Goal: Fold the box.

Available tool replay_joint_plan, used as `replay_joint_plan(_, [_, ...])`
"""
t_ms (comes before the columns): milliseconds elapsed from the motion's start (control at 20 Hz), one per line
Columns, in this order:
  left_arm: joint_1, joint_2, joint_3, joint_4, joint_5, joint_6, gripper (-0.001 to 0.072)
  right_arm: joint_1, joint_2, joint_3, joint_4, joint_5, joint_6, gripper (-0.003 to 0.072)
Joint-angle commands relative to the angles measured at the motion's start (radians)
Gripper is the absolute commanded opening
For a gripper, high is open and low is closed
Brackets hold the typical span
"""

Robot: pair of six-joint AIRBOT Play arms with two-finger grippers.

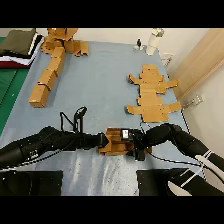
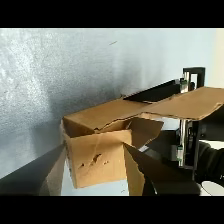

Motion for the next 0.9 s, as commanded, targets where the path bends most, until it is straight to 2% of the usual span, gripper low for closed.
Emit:
replay_joint_plan(0, [0.0, -0.02, 0.0, 0.014, 0.048, -0.01, 0.0542, 0.0, 0.0, 0.001, 0.0, 0.0, 0.0, 0.05])
replay_joint_plan(350, [-0.014, -0.088, 0.062, 0.048, 0.082, -0.106, 0.0525, 0.0, 0.0, 0.001, 0.0, 0.0, 0.0, 0.0501])
replay_joint_plan(650, [-0.113, -0.108, 0.132, 0.336, 0.186, -0.388, 0.0525, 0.0, 0.0, 0.001, 0.0, 0.0, 0.0, 0.05])
replay_joint_plan(850, [-0.147, -0.11, 0.146, 0.399, 0.197, -0.477, 0.0525, 0.0, 0.0, 0.001, 0.0, 0.0, 0.0, 0.0501])
